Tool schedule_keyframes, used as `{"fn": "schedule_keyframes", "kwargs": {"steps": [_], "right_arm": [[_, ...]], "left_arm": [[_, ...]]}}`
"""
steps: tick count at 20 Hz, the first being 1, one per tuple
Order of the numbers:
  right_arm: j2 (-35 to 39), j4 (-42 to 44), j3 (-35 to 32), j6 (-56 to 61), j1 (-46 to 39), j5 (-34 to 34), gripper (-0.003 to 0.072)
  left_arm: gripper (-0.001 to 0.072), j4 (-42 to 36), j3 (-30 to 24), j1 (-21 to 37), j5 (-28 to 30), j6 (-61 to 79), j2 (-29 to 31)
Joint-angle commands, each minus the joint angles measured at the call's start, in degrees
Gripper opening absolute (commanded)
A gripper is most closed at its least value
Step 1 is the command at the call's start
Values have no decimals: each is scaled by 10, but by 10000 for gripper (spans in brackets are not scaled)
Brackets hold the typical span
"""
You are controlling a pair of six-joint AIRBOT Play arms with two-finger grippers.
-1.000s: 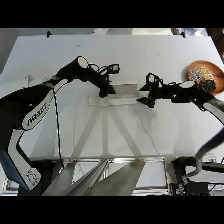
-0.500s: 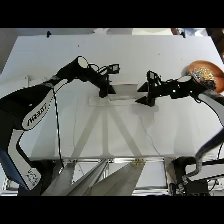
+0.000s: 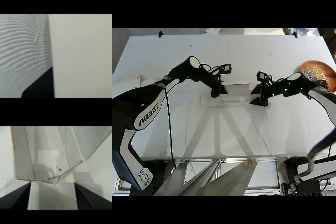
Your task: Fold the box and place the chain.
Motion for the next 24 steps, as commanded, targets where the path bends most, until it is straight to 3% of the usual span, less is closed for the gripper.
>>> {"fn": "schedule_keyframes", "kwargs": {"steps": [1, 11, 13, 14, 15, 24], "right_arm": [[-1, 0, 6, 2, -5, -3, 594], [-2, -21, 27, -2, -4, 47, 594], [-2, 7, 27, 3, -4, 52, 595], [-2, 21, 27, 24, -4, 60, 610], [-2, 20, 27, 32, -4, 63, 714], [64, -180, 23, 103, -26, 66, 708]], "left_arm": [[11, 0, 0, 0, 1, 0, 0], [11, 0, 0, 0, 1, 0, 0], [11, 0, 0, 0, 1, 0, 0], [11, 0, 0, 0, 1, 0, 0], [11, 0, 0, 0, 1, 0, 0], [11, -1, 0, 0, 1, 0, 0]]}}
